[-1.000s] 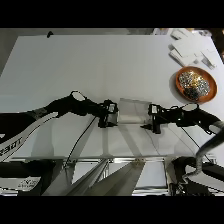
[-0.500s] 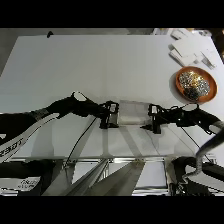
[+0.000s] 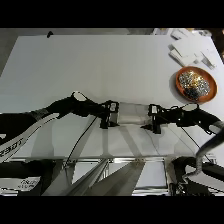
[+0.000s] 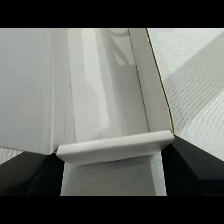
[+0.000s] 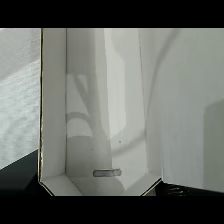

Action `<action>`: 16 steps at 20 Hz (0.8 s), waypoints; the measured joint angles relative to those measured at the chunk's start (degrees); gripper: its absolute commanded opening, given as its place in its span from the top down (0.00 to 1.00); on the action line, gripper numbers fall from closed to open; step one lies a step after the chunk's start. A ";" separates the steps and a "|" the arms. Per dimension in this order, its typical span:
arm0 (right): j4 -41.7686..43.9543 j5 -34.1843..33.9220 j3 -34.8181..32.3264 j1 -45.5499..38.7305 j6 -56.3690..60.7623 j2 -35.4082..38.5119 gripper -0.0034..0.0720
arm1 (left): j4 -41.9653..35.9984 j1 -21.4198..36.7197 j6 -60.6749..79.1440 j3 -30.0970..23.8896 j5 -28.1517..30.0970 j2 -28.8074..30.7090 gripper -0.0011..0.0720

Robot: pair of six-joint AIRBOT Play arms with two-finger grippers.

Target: Fold the box and place the chain.

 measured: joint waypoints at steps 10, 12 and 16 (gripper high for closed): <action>0.00 -0.02 0.00 -0.02 0.02 0.00 0.51 | -0.42 -0.04 -0.15 0.00 0.28 0.00 0.87; 0.00 0.00 0.02 -0.02 0.02 0.00 0.51 | -0.44 -0.04 -0.15 0.00 0.28 0.00 0.87; 0.00 0.02 0.00 -0.02 0.02 0.00 0.51 | -0.46 -0.04 -0.17 0.00 0.31 0.00 0.87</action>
